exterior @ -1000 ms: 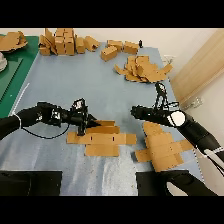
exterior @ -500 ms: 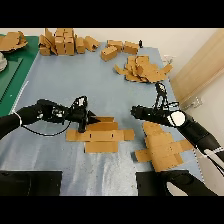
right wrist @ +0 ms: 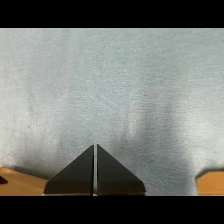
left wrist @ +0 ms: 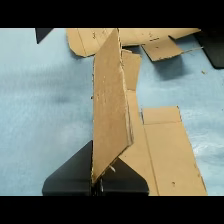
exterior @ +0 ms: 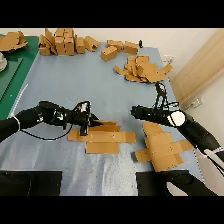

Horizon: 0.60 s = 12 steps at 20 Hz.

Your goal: Fold the box.

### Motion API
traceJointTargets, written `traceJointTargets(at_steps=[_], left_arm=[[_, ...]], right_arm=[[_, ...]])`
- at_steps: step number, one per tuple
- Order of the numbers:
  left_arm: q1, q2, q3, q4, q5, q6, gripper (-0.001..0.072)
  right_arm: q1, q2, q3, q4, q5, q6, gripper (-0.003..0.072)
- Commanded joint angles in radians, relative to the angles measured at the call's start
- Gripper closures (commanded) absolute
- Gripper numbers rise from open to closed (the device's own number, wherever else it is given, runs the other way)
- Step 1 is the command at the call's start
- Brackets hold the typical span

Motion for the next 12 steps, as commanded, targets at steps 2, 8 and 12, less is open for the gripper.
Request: traceJointTargets(at_steps=[2,8,12], left_arm=[[-0.003,0.006,-0.048,-0.016,0.004,0.016,0.0698],[-0.003,0.006,-0.05,0.002,0.003,-0.001,0.0698],[-0.003,0.006,-0.05,0.011,0.003,-0.014,0.0697]], right_arm=[[0.001,0.0,0.001,-0.001,0.0,-0.002,0.0657],[0.001,0.0,0.001,0.0,0.0,-0.002,0.0657],[0.001,0.0,0.001,-0.001,0.001,-0.003,0.0657]])
